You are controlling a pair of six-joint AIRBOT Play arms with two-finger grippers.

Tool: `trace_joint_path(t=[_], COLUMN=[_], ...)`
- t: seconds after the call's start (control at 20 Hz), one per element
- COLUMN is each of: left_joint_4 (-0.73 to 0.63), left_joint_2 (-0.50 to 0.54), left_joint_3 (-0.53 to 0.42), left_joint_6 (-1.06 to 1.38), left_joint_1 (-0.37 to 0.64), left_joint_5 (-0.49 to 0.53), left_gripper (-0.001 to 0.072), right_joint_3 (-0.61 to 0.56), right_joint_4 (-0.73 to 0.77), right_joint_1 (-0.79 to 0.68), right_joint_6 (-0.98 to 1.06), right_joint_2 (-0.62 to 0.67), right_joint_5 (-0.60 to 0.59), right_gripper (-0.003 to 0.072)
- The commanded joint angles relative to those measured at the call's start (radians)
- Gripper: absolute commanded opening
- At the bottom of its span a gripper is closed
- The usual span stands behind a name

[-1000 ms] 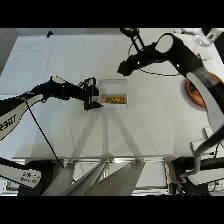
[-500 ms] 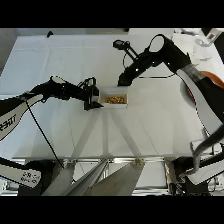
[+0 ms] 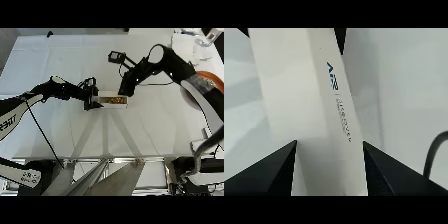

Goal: Fold the box and place the chain.

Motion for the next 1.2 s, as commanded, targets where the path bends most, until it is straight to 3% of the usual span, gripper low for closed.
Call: trace_joint_path(t=[0.0,0.25,0.75,1.15], left_joint_4=[0.000,0.000,0.000,0.000], left_joint_2=[0.000,0.000,0.000,0.000], left_joint_3=[0.000,0.000,0.000,0.000], left_joint_6=[0.000,0.000,0.000,0.000], left_joint_1=[0.000,0.000,0.000,0.000], left_joint_5=[0.000,0.000,0.000,0.000], left_gripper=[0.0155,0.0155,0.0155,0.0155], right_joint_3=[-0.104,-0.116,-0.134,-0.141], right_joint_4=[-0.039,-0.039,-0.085,-0.125], right_joint_1=[0.043,0.086,0.096,0.112], right_joint_6=[-0.053,-0.096,-0.091,-0.087], right_joint_2=[0.032,0.032,0.032,0.045], right_joint_5=[-0.119,-0.197,-0.328,-0.349], right_gripper=[0.0463,0.0519,0.0518,0.0513])
